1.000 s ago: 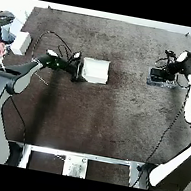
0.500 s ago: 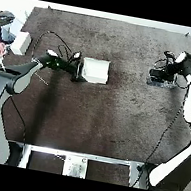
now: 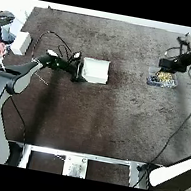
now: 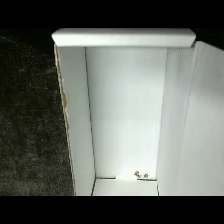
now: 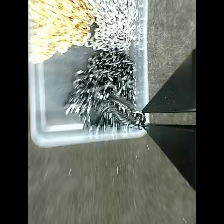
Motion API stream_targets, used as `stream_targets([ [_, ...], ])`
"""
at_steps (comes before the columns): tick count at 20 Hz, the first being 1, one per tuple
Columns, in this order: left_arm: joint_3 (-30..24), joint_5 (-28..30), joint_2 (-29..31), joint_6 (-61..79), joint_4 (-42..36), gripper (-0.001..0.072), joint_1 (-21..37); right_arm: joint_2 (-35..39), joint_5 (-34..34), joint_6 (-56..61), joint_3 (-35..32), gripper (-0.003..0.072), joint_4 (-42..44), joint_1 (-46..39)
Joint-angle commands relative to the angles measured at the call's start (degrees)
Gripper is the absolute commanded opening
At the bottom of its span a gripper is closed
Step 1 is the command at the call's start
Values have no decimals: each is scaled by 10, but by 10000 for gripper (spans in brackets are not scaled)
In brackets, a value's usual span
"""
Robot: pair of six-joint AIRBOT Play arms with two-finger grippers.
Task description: Fold the box and place the chain.
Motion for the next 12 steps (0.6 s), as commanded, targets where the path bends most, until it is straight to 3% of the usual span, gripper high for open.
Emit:
stream_targets([
  [1,0,0,0,0,0,286,0,78,2,-25,1,13,2,11],
  [6,0,0,0,0,0,286,0,217,-73,-56,1,13,1,52],
  [12,0,0,0,0,0,286,0,340,-269,-113,1,13,-9,140],
])
